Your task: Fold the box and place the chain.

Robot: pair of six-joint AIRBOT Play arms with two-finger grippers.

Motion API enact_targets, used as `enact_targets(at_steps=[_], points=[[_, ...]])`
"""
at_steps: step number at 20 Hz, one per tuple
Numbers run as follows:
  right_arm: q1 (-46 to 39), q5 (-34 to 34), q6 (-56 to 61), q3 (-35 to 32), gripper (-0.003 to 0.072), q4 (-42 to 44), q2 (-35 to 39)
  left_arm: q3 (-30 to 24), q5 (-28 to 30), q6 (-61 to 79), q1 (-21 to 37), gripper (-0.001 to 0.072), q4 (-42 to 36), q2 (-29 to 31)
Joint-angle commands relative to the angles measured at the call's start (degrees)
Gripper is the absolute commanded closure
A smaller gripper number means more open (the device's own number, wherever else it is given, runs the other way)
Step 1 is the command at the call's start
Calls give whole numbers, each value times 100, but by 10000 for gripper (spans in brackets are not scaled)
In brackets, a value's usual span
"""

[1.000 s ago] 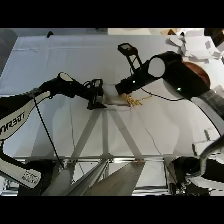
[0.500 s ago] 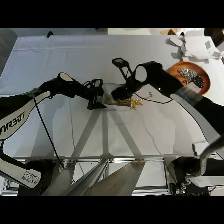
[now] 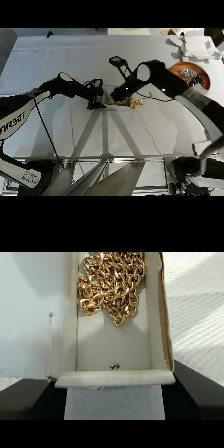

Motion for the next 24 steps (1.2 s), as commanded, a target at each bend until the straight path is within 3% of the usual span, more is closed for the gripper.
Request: enact_targets(at_steps=[1, 5, 7, 9, 10, 13, 18, 20, 24], points=[[-22, 643, -1143, -2, 478, -26, 634, 0, 2, 0, 0, 496, 0, 0], [-614, 1123, -2358, -140, 475, -50, 1388, 0, 2, 0, 0, 496, 0, 0], [-1185, 1097, -2942, -431, 402, 127, 1622, 0, 0, 0, 0, 496, 0, 0], [-1764, 1010, -3762, -898, 375, 610, 1707, 0, 0, 0, 0, 496, 0, 0], [-2009, 927, -4175, -1178, 370, 848, 1670, 0, 2, 0, 0, 496, 0, 0], [-2422, 374, -5416, -2055, 183, 1220, 1554, 0, 0, 0, 0, 496, 0, 0], [-2483, -197, -8179, -2649, 173, 1816, 977, 0, 2, 0, 0, 496, 0, 0], [-2483, -442, -8688, -2651, 32, 2081, 636, 0, 0, 0, 0, 496, 0, 0], [-2476, -944, -9628, -2651, 34, 2977, 50, 0, 0, 0, 0, 496, 0, 0]])
